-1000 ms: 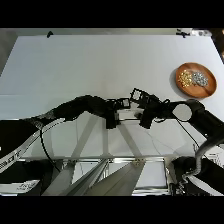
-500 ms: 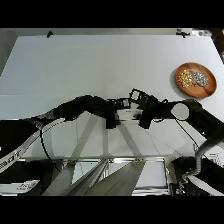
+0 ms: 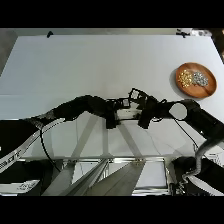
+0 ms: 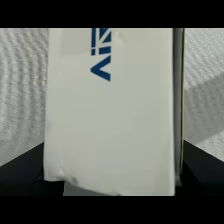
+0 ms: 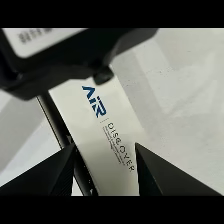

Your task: Fold the box and place the chain.

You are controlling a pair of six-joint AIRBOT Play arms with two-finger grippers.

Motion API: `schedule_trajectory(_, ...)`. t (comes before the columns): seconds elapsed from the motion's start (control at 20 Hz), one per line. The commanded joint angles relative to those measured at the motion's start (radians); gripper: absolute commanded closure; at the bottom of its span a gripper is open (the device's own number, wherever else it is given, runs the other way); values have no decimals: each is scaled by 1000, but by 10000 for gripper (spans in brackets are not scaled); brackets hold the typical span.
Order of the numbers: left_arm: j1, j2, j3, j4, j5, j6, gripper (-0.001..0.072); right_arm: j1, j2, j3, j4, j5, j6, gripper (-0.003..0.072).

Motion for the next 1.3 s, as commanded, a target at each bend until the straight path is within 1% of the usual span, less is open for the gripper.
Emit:
schedule_trajectory(0.0, -1, 1, 0, 2, 0, 1, 394, 0, -1, -18, -7, 21, -1, 334)
schedule_trajectory(0.45, -1, 1, 0, 2, 0, 1, 394, 0, -1, -57, -29, 19, -5, 334)
schedule_trajectory(0.75, -1, 1, 0, 2, 0, 1, 394, -1, 5, -54, -25, -22, 7, 333)
schedule_trajectory(1.05, -1, 1, 0, 2, 0, 1, 394, -3, 5, -44, -34, -18, 10, 334)
schedule_trajectory(1.2, -1, 1, 0, 2, 0, 1, 394, -3, 5, -37, -35, -57, 59, 335)
schedule_trajectory(1.25, -1, 1, 0, 2, 1, 1, 394, -3, 5, -37, -36, -59, 59, 350)
